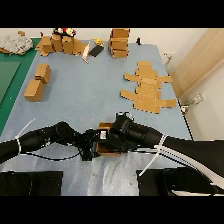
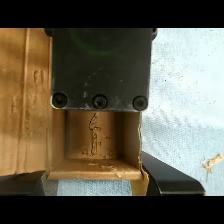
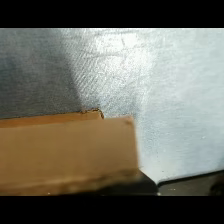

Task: Fold the box.

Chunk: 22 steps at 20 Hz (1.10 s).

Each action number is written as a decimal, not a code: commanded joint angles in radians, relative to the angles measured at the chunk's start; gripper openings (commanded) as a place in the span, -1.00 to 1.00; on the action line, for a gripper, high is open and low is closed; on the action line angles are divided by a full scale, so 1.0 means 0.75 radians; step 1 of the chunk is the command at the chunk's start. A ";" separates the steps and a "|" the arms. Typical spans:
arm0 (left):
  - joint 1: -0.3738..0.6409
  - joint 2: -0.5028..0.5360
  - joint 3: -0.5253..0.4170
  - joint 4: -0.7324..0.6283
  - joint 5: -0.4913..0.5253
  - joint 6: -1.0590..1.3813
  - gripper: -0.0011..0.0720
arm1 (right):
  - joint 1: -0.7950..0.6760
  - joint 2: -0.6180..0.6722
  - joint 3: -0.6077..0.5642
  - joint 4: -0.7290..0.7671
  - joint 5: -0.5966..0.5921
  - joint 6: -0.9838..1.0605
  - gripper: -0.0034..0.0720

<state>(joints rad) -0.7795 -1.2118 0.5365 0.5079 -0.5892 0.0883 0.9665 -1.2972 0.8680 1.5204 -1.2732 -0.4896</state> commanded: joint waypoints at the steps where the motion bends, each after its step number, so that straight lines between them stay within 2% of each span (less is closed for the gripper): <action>1: 0.001 0.001 0.001 0.001 -0.001 0.001 0.32 | -0.001 0.001 0.001 -0.004 -0.020 -0.021 -0.19; 2: 0.001 0.001 0.001 0.001 -0.001 0.001 0.32 | 0.000 0.004 0.001 -0.003 -0.028 -0.021 0.11; 13: 0.001 0.001 0.001 0.001 -0.001 0.002 0.32 | -0.001 0.030 0.002 0.024 -0.041 -0.020 0.08; 19: 0.001 0.001 0.001 0.001 -0.001 0.001 0.31 | -0.006 0.247 0.010 0.043 -0.044 0.047 0.08; 22: 0.001 0.001 0.001 0.001 -0.001 0.002 0.32 | -0.043 0.304 0.009 0.063 -0.050 0.049 0.08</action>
<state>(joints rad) -0.7795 -1.2118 0.5365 0.5087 -0.5900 0.0887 0.9512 -1.1156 0.8738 1.5517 -1.3098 -0.4664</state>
